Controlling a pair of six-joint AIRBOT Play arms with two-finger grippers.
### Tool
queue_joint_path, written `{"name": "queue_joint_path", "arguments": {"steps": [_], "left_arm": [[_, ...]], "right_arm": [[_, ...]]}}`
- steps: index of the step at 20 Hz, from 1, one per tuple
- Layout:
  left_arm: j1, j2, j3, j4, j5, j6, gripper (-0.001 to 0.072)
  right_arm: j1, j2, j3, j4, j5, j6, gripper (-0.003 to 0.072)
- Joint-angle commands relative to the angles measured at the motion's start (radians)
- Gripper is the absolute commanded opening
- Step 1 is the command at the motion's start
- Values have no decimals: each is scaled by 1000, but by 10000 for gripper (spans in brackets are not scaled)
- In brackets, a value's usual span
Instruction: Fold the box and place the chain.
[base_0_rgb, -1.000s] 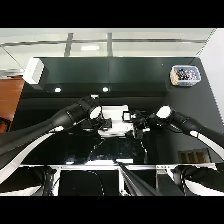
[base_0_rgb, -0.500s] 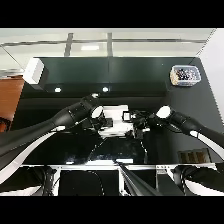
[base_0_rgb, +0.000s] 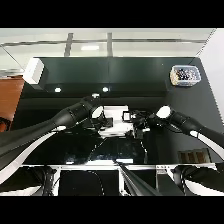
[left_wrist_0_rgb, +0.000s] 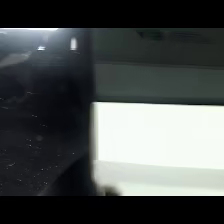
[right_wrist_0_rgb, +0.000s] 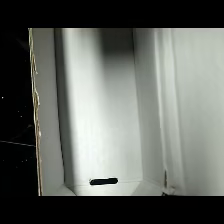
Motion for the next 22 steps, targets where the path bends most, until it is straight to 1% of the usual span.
{"name": "queue_joint_path", "arguments": {"steps": [1, 3, 4, 5, 6, 7, 11, 13, 17, 19, 21, 22], "left_arm": [[-1, -3, 1, -7, 15, 9, 26], [0, -3, 1, -6, 14, 27, 26], [-1, -3, 1, -4, 15, 27, 26], [0, -3, 1, -4, 14, 27, 26], [0, -3, 1, -3, 15, 30, 26], [2, -3, 1, 1, 14, 31, 26], [19, -3, 2, 0, 19, 90, 26], [22, -3, 1, 3, 22, 109, 26], [26, -3, 1, -8, 44, 109, 27], [26, -3, 1, -8, 40, 109, 28], [26, -3, 1, -8, 40, 109, 27], [26, -3, 1, -8, 40, 109, 28]], "right_arm": [[0, 0, 0, 0, 1, 0, 170], [0, 0, 0, 1, 1, 0, 172], [0, 0, 0, 1, -2, 2, 217], [0, 0, 0, 1, -22, 24, 485], [0, 2, 0, -1, -45, 53, 694], [-4, 11, 0, -18, -48, 64, 719], [-4, 101, 0, -156, 33, 147, 717], [-4, 143, 0, -224, 55, 193, 716], [-2, 161, 0, -212, 40, 195, 715], [-2, 161, 0, -212, 62, 195, 564], [-2, 161, 0, -211, 98, 195, 347], [-1, 161, 0, -204, 106, 195, 296]]}}
